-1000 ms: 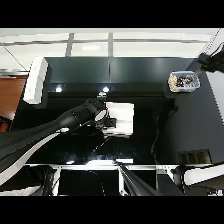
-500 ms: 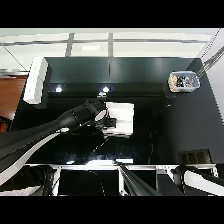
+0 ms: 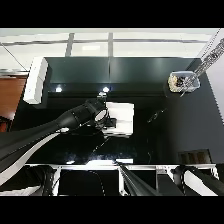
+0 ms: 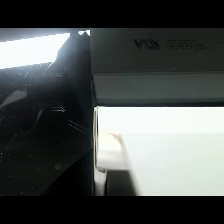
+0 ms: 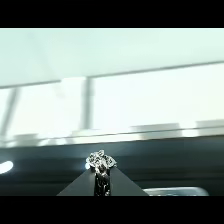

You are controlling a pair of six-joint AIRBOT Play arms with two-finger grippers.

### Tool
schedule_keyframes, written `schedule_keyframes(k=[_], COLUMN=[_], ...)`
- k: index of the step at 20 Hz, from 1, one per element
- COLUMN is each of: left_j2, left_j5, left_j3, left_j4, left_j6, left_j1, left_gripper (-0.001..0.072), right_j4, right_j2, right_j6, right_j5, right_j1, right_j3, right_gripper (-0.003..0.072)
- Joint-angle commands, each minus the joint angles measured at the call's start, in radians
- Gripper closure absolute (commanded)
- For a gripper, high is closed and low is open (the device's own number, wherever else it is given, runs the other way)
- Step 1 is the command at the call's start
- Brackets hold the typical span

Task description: Fold the box and place the chain.

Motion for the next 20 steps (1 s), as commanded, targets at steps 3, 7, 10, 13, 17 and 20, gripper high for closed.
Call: schedule_keyframes(k=[3, 7, 10, 13, 17, 20], left_j2=[0.000, 0.000, 0.000, 0.000, 0.000, 0.000], left_j5=[0.000, 0.000, 0.000, 0.000, 0.000, -0.001], left_j3=[0.000, 0.000, 0.000, 0.000, 0.000, 0.000], left_j4=[0.000, 0.000, 0.000, 0.000, 0.000, 0.000], left_j6=[0.000, 0.000, 0.000, 0.000, 0.000, 0.000], left_j1=[0.000, 0.000, 0.000, 0.000, 0.000, 0.000], left_gripper=[0.0681, 0.0681, 0.0681, 0.0681, 0.0681, 0.0681], right_j4=[0.295, 0.313, 0.312, 0.315, 0.399, 0.413], right_j2=[0.055, 0.061, 0.060, 0.060, 0.059, 0.058], right_j6=[-0.101, -0.101, -0.121, -0.132, -0.142, -0.146], right_j5=[0.228, 0.321, 0.410, 0.438, 0.437, 0.431], right_j1=[0.019, 0.134, 0.206, 0.277, 0.355, 0.403], right_j3=[0.000, 0.000, -0.001, -0.011, -0.042, -0.046], right_gripper=[0.0677, 0.0677, 0.0676, 0.0677, 0.0680, 0.0680])
